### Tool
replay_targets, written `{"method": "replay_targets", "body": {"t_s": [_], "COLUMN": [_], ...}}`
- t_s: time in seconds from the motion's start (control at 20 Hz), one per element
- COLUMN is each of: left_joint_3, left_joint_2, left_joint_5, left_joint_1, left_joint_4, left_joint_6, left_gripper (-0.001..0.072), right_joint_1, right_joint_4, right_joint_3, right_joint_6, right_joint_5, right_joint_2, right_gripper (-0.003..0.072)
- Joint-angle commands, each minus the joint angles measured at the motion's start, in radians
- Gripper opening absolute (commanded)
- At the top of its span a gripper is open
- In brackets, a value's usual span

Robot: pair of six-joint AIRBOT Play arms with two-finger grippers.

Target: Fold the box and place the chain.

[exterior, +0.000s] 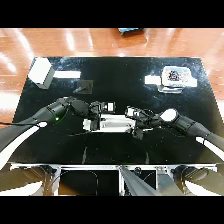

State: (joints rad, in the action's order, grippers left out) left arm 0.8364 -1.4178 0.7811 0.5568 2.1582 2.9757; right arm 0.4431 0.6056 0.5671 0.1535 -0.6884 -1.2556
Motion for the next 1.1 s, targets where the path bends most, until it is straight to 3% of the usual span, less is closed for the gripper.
{"method": "replay_targets", "body": {"t_s": [0.0,0.35,0.45,0.9,0.95,1.05], "left_joint_3": [0.000,0.000,0.000,0.000,0.000,0.000], "left_joint_2": [0.000,0.000,0.000,0.000,0.000,0.000], "left_joint_5": [0.000,0.000,0.000,0.000,0.000,0.000], "left_joint_1": [0.000,0.000,0.000,0.000,0.000,0.000], "left_joint_4": [0.001,0.001,0.001,0.001,0.001,0.001], "left_joint_6": [0.000,0.000,0.000,0.000,0.001,0.000], "left_gripper": [0.0021,0.0021,0.0021,0.0021,0.0021,0.0021], "right_joint_1": [0.000,0.000,0.000,0.000,0.000,0.000], "right_joint_4": [0.001,0.002,0.001,0.001,0.001,0.001], "right_joint_3": [0.000,0.000,0.000,0.000,0.000,0.000], "right_joint_6": [0.000,0.001,0.003,0.003,0.003,0.003], "right_joint_5": [0.016,0.016,0.016,0.016,0.016,0.016], "right_joint_2": [-0.005,-0.005,-0.005,-0.005,-0.005,-0.005], "right_gripper": [0.0578,0.0576,0.0473,0.0474,0.0510,0.0509]}}
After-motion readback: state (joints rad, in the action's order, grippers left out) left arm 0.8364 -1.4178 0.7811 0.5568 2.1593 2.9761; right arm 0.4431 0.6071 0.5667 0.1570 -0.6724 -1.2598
